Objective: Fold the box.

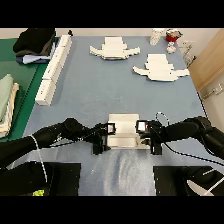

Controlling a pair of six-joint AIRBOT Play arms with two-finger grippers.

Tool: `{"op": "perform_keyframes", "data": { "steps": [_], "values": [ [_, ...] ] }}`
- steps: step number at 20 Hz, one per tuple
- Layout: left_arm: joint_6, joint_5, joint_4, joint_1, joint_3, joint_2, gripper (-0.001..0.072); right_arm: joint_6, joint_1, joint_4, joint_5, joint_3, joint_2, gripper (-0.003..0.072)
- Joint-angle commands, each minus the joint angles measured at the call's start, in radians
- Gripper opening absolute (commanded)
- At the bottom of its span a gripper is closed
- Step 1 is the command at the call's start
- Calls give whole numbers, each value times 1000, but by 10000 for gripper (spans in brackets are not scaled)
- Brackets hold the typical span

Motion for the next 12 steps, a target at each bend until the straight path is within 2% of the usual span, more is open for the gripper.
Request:
{"op": "perform_keyframes", "data": {
  "steps": [1,4,11,12],
  "values": [
    [0,0,0,0,1,1,533,-50,1,59,20,-2,-16,160],
    [1,0,0,0,1,1,533,-113,1,99,38,-4,-48,160],
    [0,0,0,0,1,1,533,-114,1,145,50,-4,-55,165],
    [0,0,0,0,1,1,533,-114,1,152,52,-5,-55,228]
  ]
}}
